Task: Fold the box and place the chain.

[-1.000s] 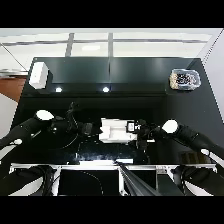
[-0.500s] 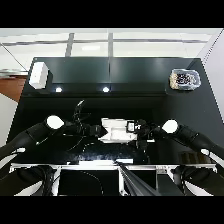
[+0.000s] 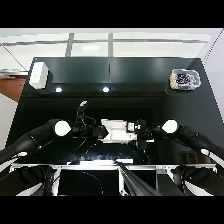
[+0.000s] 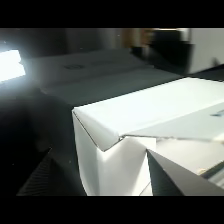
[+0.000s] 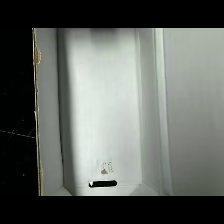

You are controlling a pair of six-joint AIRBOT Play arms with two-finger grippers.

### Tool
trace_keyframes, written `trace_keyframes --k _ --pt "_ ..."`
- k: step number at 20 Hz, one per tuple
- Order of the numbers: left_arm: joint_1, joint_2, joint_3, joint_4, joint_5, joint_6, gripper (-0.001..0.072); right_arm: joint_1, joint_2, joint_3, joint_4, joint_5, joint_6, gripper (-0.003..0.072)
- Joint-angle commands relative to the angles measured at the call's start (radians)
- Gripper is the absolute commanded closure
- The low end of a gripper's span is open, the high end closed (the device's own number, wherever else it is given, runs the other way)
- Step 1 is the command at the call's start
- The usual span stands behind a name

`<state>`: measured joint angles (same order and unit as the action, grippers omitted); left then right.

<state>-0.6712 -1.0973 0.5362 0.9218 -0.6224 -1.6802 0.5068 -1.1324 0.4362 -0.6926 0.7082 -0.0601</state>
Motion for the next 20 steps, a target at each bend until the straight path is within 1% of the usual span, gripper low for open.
trace_keyframes --k 1,2,3,4,5,6,9,14,15,16,18,19,20 --pt "-0.050 -0.015 0.083 0.281 -0.097 -0.297 0.0037 0.000 0.001 0.001 0.000 0.001 0.000 0.0283" --pt "-0.064 -0.032 0.116 0.319 -0.147 -0.329 0.0118 0.000 0.001 0.001 0.000 0.001 0.000 0.0283" --pt "-0.085 -0.053 0.151 0.348 -0.187 -0.340 0.0146 0.000 0.001 0.001 0.000 0.001 0.000 0.0283" --pt "-0.103 -0.070 0.175 0.370 -0.204 -0.360 0.0161 0.000 0.001 0.001 0.000 0.000 0.000 0.0283" --pt "-0.119 -0.085 0.196 0.389 -0.215 -0.394 0.0221 0.000 0.001 0.001 -0.001 -0.003 0.000 0.0283" --pt "-0.134 -0.101 0.216 0.405 -0.228 -0.429 0.0239 0.000 0.001 0.001 -0.003 -0.006 0.000 0.0283" --pt "-0.167 -0.146 0.266 0.429 -0.278 -0.477 0.0239 0.000 0.001 0.001 -0.040 -0.010 0.000 0.0283" --pt "-0.184 -0.155 0.274 0.451 -0.278 -0.528 0.0244 0.000 0.001 0.001 -0.042 -0.014 0.000 0.0283" --pt "-0.185 -0.156 0.274 0.474 -0.277 -0.553 0.0316 0.000 0.001 0.001 -0.042 -0.014 0.000 0.0283" --pt "-0.187 -0.157 0.274 0.502 -0.276 -0.577 0.0334 0.000 0.001 0.001 -0.042 -0.014 0.000 0.0283" --pt "-0.188 -0.157 0.274 0.540 -0.276 -0.628 0.0339 0.000 0.001 0.001 -0.042 -0.014 0.000 0.0283" --pt "-0.188 -0.158 0.274 0.540 -0.276 -0.634 0.0384 0.000 0.001 0.001 -0.042 -0.014 0.000 0.0283" --pt "-0.188 -0.161 0.274 0.540 -0.275 -0.633 0.0457 0.000 0.001 0.001 -0.042 -0.014 0.000 0.0283"
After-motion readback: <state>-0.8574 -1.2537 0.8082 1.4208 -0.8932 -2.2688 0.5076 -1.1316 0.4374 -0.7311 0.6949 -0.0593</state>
